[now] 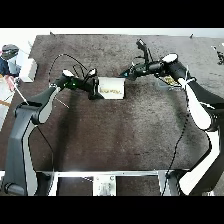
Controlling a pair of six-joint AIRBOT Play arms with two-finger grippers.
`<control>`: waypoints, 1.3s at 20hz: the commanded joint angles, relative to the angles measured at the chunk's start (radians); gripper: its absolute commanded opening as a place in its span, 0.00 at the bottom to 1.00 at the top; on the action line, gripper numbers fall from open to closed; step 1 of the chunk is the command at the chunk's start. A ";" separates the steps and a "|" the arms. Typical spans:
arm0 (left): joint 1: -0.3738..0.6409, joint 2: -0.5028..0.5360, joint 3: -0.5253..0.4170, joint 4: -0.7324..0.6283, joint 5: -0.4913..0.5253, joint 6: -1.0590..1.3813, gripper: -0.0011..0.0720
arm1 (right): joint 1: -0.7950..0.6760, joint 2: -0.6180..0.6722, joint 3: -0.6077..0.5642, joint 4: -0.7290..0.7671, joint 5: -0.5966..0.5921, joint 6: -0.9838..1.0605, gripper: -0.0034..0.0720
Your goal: Fold the box and place the chain.
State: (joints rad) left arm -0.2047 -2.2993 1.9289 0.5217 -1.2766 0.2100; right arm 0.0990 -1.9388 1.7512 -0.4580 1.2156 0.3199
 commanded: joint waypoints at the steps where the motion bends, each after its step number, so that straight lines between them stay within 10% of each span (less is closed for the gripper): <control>1: 0.001 -0.001 0.000 0.000 0.000 0.000 0.62 | 0.008 -0.005 0.002 -0.046 0.072 -0.040 0.18; 13: 0.001 -0.001 0.000 0.000 0.001 0.000 0.62 | 0.138 -0.005 0.002 -0.233 -0.019 -0.153 0.29; 14: 0.001 -0.001 0.000 0.000 0.001 0.000 0.62 | 0.145 -0.004 0.002 -0.239 -0.018 -0.169 0.54; 26: 0.001 -0.001 0.000 0.000 0.001 0.000 0.62 | 0.154 0.016 0.002 -0.264 -0.164 -0.189 0.49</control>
